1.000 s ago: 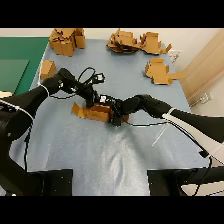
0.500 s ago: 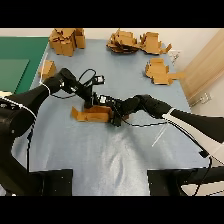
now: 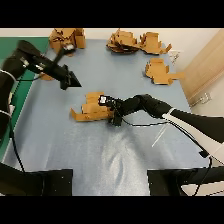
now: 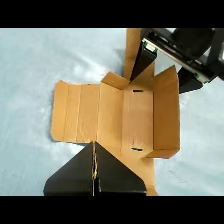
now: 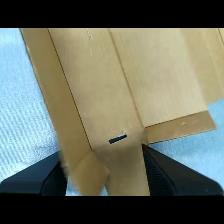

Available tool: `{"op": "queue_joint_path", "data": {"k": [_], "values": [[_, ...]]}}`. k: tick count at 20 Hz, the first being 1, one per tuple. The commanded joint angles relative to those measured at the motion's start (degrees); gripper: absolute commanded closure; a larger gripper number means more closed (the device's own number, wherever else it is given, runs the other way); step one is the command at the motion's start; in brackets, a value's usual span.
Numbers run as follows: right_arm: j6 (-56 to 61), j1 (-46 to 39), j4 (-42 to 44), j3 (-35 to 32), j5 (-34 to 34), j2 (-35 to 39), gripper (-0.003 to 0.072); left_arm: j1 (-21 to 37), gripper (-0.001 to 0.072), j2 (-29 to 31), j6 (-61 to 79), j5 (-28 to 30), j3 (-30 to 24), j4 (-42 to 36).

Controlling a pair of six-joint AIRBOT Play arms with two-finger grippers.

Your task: Fold the box.

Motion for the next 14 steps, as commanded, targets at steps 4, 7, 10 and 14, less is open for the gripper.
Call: {"op": "queue_joint_path", "data": {"k": [4,7,10,14], "values": [[-0.2,0.0,0.0,0.0,0.0,0.0,0.0034,2.0,0.0700,-1.9,-14.3,6.1,0.0,4.3],[-0.2,0.0,-0.1,0.0,0.0,0.0,0.0035,-0.7,0.0699,-8.1,-27.4,10.9,0.1,3.7],[-0.2,0.0,-0.1,0.0,0.0,0.0,0.0034,-1.0,0.0688,-15.3,-42.5,10.1,0.1,0.5],[-0.2,0.0,-0.2,0.0,0.0,0.0,0.0034,2.6,0.0084,-19.9,-48.8,3.5,0.1,-4.4]]}}
